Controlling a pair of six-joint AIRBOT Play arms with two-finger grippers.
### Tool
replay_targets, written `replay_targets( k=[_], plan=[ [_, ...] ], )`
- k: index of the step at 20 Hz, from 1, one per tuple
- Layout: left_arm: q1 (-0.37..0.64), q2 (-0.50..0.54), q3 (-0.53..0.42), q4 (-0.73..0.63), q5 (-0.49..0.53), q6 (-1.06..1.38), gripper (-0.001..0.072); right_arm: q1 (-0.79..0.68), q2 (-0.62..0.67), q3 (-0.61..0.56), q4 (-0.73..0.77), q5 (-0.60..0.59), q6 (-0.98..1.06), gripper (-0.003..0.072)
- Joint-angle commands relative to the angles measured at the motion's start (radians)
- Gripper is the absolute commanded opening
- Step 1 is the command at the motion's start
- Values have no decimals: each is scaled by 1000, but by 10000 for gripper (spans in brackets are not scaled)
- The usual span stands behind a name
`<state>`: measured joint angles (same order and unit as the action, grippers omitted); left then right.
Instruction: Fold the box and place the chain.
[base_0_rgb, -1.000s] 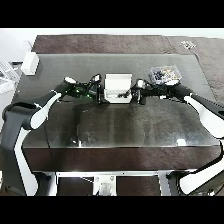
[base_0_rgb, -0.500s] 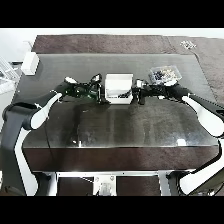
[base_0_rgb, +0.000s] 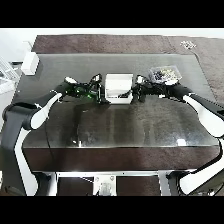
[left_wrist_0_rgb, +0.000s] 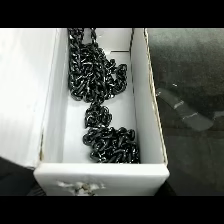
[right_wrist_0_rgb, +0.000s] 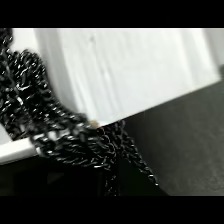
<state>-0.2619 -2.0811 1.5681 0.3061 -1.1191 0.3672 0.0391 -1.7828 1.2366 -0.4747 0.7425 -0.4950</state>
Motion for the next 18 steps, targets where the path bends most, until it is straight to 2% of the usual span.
replay_targets(
  k=[1, 11, 18],
  plan=[
    [1, 0, 0, 0, 1, 0, 484, -1, 37, 3, 4, -10, 108, 6],
    [1, 0, 0, 0, 1, 0, 484, 1, 290, -8, -32, -10, 404, 5],
    [1, 0, 0, 0, 2, 0, 484, 37, 504, -57, -68, -8, 521, 5]
  ],
)
